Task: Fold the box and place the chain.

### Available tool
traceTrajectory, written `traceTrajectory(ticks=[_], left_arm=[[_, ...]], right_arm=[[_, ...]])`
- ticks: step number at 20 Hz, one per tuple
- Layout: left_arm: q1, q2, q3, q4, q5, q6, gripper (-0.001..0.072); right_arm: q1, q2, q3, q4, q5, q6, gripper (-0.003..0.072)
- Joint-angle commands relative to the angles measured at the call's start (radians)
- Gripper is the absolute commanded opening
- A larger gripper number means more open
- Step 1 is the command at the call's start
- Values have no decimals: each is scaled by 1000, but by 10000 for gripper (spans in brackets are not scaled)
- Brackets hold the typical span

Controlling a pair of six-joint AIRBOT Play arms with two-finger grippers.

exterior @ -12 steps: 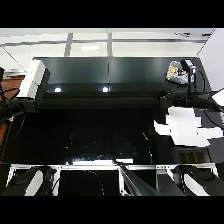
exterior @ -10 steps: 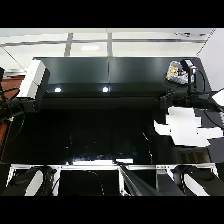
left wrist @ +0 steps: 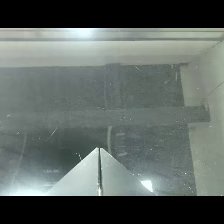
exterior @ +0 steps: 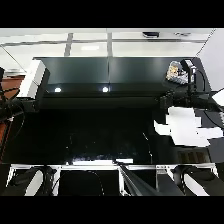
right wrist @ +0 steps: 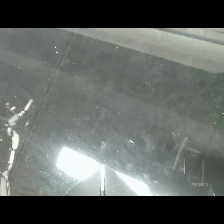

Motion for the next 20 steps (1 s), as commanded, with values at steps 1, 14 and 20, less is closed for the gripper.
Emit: traceTrajectory(ticks=[1,14,20], left_arm=[[-1,-1,0,0,0,0,26],[-1,-16,-2,-53,109,-1,28],[-1,-68,-2,-48,111,-2,703]], right_arm=[[1,-1,0,0,-26,0,14],[-29,-3,1,69,-317,60,720],[-585,-68,89,-544,-67,500,720]])
